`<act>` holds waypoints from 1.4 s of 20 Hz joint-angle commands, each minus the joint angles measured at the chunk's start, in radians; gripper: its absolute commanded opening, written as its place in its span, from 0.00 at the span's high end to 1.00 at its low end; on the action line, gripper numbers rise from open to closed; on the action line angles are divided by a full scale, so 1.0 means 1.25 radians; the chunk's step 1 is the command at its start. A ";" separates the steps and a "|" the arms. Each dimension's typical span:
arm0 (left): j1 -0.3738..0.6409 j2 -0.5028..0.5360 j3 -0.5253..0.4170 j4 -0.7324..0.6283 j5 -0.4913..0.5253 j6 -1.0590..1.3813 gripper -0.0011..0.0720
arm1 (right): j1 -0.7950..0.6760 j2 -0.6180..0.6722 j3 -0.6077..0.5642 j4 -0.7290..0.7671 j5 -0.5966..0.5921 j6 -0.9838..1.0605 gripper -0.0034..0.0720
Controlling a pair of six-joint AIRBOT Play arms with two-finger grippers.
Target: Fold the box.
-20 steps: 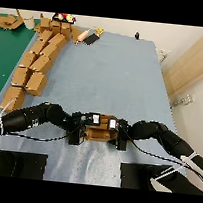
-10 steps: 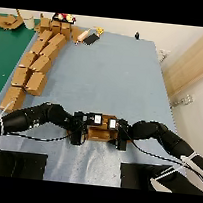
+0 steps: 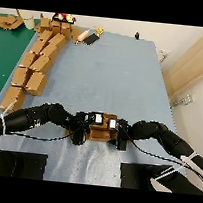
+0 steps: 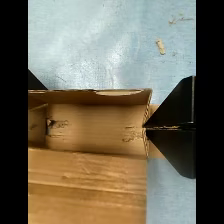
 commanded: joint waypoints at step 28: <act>0.003 -0.012 0.000 0.012 -0.016 0.020 0.93 | 0.000 0.000 0.001 0.000 0.000 0.001 0.29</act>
